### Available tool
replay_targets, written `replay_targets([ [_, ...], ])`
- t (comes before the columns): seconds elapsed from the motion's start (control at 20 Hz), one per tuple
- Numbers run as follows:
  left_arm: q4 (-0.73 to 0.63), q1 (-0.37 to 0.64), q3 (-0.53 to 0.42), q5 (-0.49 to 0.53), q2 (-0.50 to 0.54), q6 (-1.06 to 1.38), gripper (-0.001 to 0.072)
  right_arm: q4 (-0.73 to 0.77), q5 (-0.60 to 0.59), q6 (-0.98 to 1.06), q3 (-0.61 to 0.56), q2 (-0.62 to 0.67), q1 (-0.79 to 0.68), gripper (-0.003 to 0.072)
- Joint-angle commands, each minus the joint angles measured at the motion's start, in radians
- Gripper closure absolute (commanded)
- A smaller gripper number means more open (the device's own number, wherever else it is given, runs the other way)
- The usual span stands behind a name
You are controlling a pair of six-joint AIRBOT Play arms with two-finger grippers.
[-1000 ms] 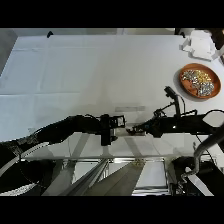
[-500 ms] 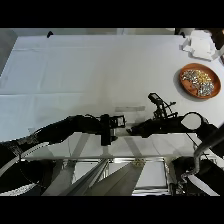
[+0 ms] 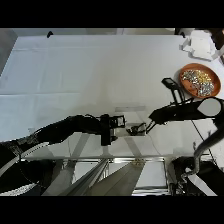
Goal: Fold the box and place the chain.
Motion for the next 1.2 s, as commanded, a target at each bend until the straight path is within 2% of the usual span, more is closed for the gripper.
replay_targets([
  [0.0,0.0,0.0,0.0,0.0,0.001,0.0,0.0396,-0.297,0.071,0.182,0.044,0.006,-0.128,0.0424],
  [0.15,0.0,0.0,0.0,0.0,0.001,0.0,0.0396,-0.31,0.018,0.185,0.044,-0.039,-0.113,0.0422],
  [0.25,0.0,0.0,0.0,0.0,0.001,0.0,0.0396,-0.345,0.005,0.185,0.044,-0.103,-0.077,0.0416],
  [0.3,0.0,0.0,0.0,0.0,0.001,0.0,0.0396,-0.358,0.0,0.185,0.044,-0.14,-0.055,0.0388],
  [0.55,0.0,0.0,0.0,0.0,0.001,0.0,0.0396,-0.368,-0.056,0.197,0.044,-0.304,0.076,0.0385],
  [0.95,0.0,0.0,0.0,0.0,0.001,0.0,0.0396,-0.367,-0.09,0.235,0.043,-0.365,0.098,0.039],
  [1.05,0.0,0.0,0.0,0.0,0.001,0.0,0.0396,-0.365,-0.1,0.235,0.043,-0.365,0.098,0.0459],
  [1.15,0.0,0.0,0.0,0.0,0.001,0.0,0.0396,-0.351,-0.112,0.234,0.042,-0.369,0.099,0.0468],
])
